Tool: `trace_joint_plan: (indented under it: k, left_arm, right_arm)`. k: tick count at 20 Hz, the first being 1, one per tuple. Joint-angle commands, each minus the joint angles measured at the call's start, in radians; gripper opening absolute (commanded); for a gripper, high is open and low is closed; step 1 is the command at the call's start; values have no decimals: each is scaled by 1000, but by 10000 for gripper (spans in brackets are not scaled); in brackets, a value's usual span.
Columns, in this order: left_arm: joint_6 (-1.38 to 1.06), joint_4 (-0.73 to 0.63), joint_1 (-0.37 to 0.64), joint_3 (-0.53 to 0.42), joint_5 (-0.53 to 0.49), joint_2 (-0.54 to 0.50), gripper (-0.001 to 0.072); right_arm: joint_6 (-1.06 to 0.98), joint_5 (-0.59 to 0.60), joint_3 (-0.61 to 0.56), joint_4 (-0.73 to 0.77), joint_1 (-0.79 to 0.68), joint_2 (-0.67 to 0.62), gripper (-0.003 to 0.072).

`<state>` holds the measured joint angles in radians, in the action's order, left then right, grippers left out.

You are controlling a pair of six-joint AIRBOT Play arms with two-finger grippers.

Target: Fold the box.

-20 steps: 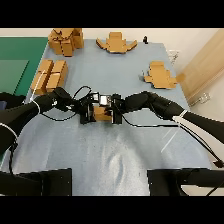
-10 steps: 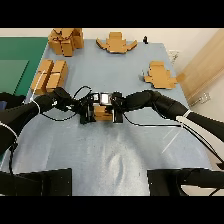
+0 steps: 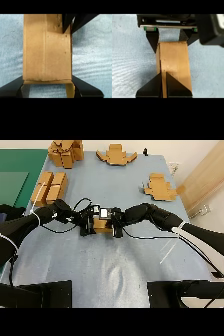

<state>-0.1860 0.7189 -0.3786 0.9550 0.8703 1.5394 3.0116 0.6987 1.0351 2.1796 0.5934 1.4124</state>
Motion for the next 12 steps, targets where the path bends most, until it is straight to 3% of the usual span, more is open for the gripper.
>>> trace_joint_plan:
  k: [1,8,9,12]
  left_arm:
    - [0,-1,0,0,0,0,166]
    - [0,-1,0,1,0,0,166]
    - [1,-1,0,0,0,0,167]
    - [0,-1,0,0,0,0,167]
  right_arm:
    - [0,13,0,2,1,-2,91]
    - [-25,-16,9,1,-1,-41,84]
    - [-64,-21,9,0,-2,-44,8]
    - [-415,-67,6,-5,-37,-45,5]
